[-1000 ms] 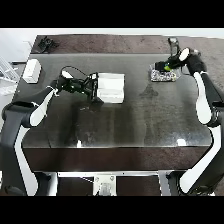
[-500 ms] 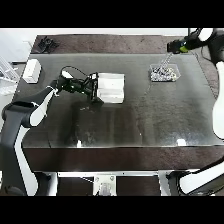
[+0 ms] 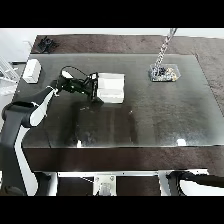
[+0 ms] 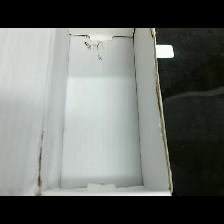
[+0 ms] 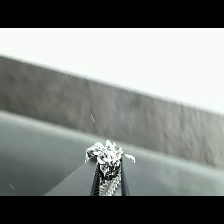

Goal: Fold the box and place the chain.

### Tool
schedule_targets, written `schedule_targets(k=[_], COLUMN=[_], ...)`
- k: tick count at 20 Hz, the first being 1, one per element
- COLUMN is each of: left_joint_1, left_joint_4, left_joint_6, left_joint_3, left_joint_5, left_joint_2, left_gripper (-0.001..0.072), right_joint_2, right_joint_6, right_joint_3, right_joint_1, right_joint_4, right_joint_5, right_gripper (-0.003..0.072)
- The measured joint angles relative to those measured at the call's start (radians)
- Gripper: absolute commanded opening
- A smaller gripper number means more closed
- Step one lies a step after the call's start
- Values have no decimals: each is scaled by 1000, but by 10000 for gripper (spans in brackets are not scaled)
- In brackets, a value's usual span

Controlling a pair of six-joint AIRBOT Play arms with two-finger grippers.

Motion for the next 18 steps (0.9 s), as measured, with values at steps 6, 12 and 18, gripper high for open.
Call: schedule_targets(k=[6,12,18], left_joint_1=[0,0,0], left_joint_4=[0,0,0], left_joint_6=[0,0,0], left_joint_3=[0,0,0], left_joint_5=[0,0,0], left_joint_2=[0,0,0], left_gripper=[427,427,427], right_joint_2=[46,55,55], right_joint_6=[0,0,0], right_joint_3=[0,0,-1], right_joint_1=[105,206,256], right_joint_4=[0,2,6], right_joint_5=[-23,-28,-30], right_gripper=[6,7,7])
